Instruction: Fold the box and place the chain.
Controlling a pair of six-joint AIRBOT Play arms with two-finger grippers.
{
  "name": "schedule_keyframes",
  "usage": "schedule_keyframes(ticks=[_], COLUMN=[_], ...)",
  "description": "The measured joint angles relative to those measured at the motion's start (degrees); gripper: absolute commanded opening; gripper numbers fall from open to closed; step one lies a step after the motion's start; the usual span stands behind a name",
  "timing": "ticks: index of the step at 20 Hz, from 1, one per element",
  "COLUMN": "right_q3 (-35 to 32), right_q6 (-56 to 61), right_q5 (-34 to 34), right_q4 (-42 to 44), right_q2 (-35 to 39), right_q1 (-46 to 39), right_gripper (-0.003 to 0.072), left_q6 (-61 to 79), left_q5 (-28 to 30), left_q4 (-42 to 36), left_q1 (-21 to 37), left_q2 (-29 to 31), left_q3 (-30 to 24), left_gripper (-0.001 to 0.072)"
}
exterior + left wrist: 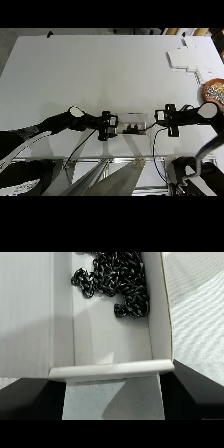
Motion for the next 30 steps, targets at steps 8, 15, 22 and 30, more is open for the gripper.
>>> schedule_keyframes(ticks=[8, 15, 22, 30], right_q3=[0.00, -1.29, -1.57, 2.93], right_q6=[0.44, 0.96, 4.76, 3.56], right_q5=[8.74, -1.07, -9.84, 0.90], right_q4=[22.05, 25.92, 20.96, 11.69], right_q2=[12.09, 11.96, 4.09, 3.76], right_q1=[0.87, 13.57, 19.50, 6.95], right_gripper=[0.0018, 0.0018, 0.0144, 0.0189], left_q6=[0.00, 0.00, 0.00, 0.00], left_q5=[0.00, 0.00, 0.00, 0.02], left_q4=[0.00, 0.00, 0.00, 0.00], left_q1=[0.00, 0.00, 0.00, 0.00], left_q2=[0.00, 0.00, 0.00, 0.00], left_q3=[0.00, 0.00, 0.00, 0.00], left_gripper=[0.0372, 0.0372, 0.0372, 0.0372])
